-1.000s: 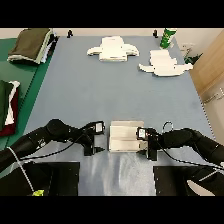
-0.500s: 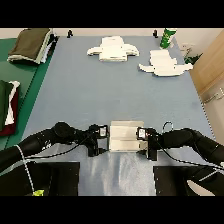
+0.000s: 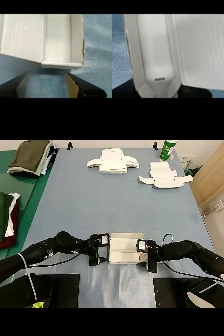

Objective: Fold the box.

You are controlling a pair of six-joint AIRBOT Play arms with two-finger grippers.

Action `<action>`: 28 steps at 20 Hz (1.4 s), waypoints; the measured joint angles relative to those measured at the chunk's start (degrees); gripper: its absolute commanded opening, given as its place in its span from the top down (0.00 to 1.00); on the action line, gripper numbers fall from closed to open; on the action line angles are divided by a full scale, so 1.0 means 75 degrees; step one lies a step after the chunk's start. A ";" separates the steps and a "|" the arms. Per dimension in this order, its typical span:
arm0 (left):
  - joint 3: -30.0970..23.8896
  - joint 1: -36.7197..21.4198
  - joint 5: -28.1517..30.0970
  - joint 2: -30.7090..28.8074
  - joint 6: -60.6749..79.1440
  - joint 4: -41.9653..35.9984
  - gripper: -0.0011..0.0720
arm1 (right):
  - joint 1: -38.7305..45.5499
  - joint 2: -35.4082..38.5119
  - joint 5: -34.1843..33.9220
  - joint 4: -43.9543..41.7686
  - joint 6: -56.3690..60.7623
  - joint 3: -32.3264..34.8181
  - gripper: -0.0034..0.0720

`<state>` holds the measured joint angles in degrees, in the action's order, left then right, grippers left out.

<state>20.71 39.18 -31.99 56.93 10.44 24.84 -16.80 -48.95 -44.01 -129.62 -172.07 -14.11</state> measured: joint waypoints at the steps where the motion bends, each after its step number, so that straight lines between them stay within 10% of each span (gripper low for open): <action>1: 0.0015 -0.0108 0.0000 -0.0102 -0.0163 0.0020 0.00 | 0.0000 0.0000 0.0000 0.0000 0.0000 0.0000 0.27; 11: 0.0114 -0.1306 -0.0003 -0.1393 -0.1411 0.0274 0.00 | 0.0000 0.0000 0.0000 0.0000 0.0000 0.0000 0.27; 28: 0.0239 -0.1510 -0.0017 -0.1378 -0.1539 0.0286 0.00 | 0.0000 0.0000 0.0000 0.0000 0.0000 0.0000 0.27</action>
<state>22.50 27.86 -32.12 46.59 -1.10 26.98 -16.80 -48.95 -44.01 -129.62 -172.07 -14.11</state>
